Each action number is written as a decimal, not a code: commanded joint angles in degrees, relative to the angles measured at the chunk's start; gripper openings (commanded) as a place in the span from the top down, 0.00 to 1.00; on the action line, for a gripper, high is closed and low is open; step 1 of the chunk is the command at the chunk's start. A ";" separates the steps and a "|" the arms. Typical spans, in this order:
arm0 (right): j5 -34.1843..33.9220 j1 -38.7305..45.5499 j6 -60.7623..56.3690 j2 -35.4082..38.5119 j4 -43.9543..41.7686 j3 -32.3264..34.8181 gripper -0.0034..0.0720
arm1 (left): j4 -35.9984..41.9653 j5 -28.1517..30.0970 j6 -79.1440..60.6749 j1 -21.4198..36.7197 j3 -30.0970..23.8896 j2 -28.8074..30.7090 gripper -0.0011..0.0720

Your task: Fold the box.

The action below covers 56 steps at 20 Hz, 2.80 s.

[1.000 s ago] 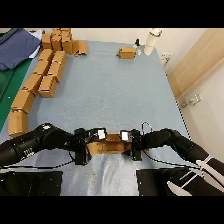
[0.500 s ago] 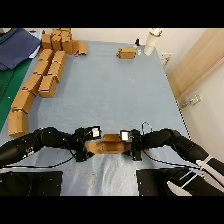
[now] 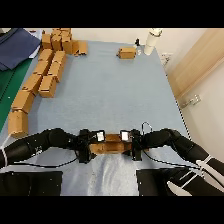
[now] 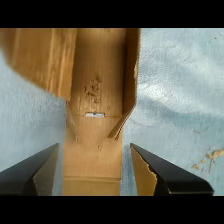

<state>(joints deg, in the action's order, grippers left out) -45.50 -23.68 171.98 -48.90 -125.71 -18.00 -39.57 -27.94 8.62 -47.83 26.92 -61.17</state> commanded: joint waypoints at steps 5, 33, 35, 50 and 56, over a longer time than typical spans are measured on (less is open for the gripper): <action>0.00 0.02 0.00 -0.04 -0.02 0.00 0.30 | -0.50 -0.13 -0.24 -2.08 2.91 -2.84 0.35; 0.00 0.02 0.00 -0.04 -0.02 0.00 0.30 | -1.09 5.14 -3.32 -5.92 3.39 -2.82 0.97; 0.00 0.02 0.00 -0.04 -0.02 0.00 0.30 | -0.94 5.46 -3.30 -6.54 3.39 -2.84 0.97; 0.00 0.02 0.00 -0.04 -0.04 0.00 0.30 | 3.82 6.58 -3.28 -7.54 3.39 -4.92 0.34; 0.00 0.02 0.00 -0.04 -0.02 0.00 0.30 | 3.80 6.60 -3.28 -7.54 3.39 -4.92 0.33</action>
<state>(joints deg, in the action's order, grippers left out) -45.60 -23.59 172.03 -48.93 -125.58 -18.00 -35.92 -21.45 5.30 -55.37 30.26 -66.04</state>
